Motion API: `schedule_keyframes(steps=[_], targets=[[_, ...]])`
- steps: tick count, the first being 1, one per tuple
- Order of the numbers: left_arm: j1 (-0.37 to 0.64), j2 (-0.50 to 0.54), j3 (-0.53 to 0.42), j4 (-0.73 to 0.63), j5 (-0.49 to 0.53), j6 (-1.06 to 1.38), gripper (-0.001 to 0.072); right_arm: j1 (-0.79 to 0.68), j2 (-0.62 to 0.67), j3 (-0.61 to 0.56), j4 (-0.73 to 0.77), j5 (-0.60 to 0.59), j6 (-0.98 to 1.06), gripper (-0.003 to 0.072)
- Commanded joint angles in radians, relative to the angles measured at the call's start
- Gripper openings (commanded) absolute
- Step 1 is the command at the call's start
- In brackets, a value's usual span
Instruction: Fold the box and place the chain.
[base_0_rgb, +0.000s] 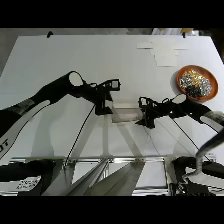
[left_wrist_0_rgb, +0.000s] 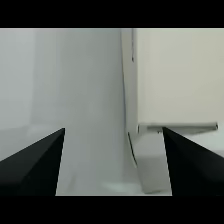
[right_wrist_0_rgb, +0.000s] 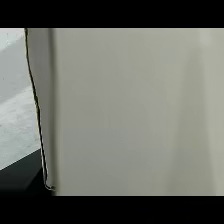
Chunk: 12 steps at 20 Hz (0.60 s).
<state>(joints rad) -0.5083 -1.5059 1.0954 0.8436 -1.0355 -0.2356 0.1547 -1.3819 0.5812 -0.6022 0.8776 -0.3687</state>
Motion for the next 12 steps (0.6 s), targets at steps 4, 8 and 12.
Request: schedule_keyframes(steps=[4, 8, 12], targets=[[0.061, 0.175, 0.000, 0.201, -0.179, -0.267, 0.0216, 0.000, 0.000, 0.000, -0.003, 0.002, -0.006, 0.0337], [0.027, 0.215, 0.000, 0.202, -0.360, -0.356, 0.0001, 0.000, 0.000, 0.000, -0.003, 0.001, -0.006, 0.0337], [-0.117, 0.207, -0.001, 0.197, -0.282, -0.422, 0.0002, 0.000, 0.000, 0.000, -0.003, 0.001, -0.006, 0.0337]])
